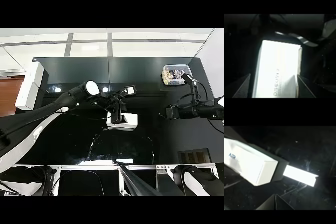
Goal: Fold the box and place the chain.
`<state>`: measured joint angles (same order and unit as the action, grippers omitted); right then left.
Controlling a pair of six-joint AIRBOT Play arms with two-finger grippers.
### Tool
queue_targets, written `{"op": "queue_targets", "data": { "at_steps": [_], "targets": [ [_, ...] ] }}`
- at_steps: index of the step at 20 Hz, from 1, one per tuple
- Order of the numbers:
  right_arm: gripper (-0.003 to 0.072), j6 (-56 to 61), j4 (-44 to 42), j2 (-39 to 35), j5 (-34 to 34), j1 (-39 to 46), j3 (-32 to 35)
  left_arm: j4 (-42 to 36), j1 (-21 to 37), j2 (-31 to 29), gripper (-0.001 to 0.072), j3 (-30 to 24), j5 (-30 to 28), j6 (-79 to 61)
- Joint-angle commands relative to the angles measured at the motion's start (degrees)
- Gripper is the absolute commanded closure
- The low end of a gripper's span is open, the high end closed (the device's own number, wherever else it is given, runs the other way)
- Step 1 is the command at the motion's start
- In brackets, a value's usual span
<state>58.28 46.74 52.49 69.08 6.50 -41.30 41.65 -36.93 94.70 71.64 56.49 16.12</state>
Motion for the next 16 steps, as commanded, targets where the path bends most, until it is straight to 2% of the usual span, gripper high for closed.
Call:
{"op": "queue_targets", "data": {
  "at_steps": [1,5,7,11,16],
  "targets": [
    [0.0675,-0.22,0.11,-0.07,-1.36,0.04,0.07,2.62,-0.33,1.36,-0.0003,1.51,2.86,3.72],
    [0.0675,-0.22,0.31,-0.07,-1.42,0.04,0.07,3.06,-0.66,1.36,-0.0003,2.89,7.10,3.91],
    [0.0675,-0.22,0.33,-0.07,-1.42,0.04,0.07,5.22,-0.85,1.36,-0.0003,3.08,7.26,5.60],
    [0.0675,-0.22,0.33,-0.07,-1.46,0.04,0.07,13.38,-3.08,1.36,-0.0003,3.28,7.08,9.55],
    [0.0675,-0.20,0.31,-0.07,-2.80,0.04,0.07,27.43,-8.48,1.36,-0.0002,3.32,2.16,25.59]
  ]
}}
